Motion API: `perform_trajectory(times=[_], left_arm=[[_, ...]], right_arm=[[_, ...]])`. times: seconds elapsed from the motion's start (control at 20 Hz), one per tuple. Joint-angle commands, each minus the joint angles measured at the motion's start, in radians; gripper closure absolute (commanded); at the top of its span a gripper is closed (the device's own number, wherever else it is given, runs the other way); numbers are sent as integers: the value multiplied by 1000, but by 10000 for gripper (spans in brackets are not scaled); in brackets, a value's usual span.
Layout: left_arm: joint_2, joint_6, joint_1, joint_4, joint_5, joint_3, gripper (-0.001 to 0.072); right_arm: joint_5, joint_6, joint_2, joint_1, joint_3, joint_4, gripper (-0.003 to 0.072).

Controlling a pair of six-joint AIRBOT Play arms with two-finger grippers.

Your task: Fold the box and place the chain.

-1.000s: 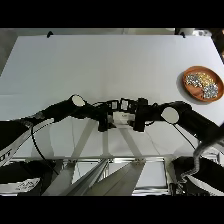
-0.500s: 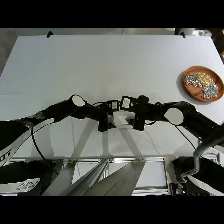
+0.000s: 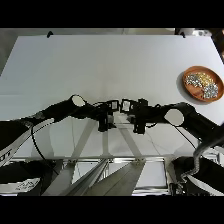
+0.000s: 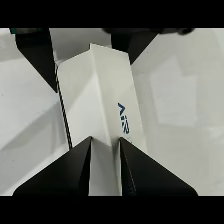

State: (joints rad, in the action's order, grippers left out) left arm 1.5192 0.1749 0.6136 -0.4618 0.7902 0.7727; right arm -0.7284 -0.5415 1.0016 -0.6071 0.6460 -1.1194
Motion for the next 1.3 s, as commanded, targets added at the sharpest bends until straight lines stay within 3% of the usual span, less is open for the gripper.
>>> perform_trajectory(times=[0.0,0.1,1.1,1.15,1.25], left_arm=[[-1,0,-1,-1,-1,0,313],[-1,0,-1,-1,-1,0,313],[-1,0,-1,-1,-1,0,313],[-1,0,-1,-1,-1,0,313],[-1,0,-1,-1,-1,0,313]], right_arm=[[-11,-2,6,0,-10,-9,534],[2,-2,6,0,-10,-9,582],[-42,-11,6,-5,-58,-2,576],[-34,-11,5,-5,-58,-1,534],[5,-11,-6,-5,-58,2,335]])
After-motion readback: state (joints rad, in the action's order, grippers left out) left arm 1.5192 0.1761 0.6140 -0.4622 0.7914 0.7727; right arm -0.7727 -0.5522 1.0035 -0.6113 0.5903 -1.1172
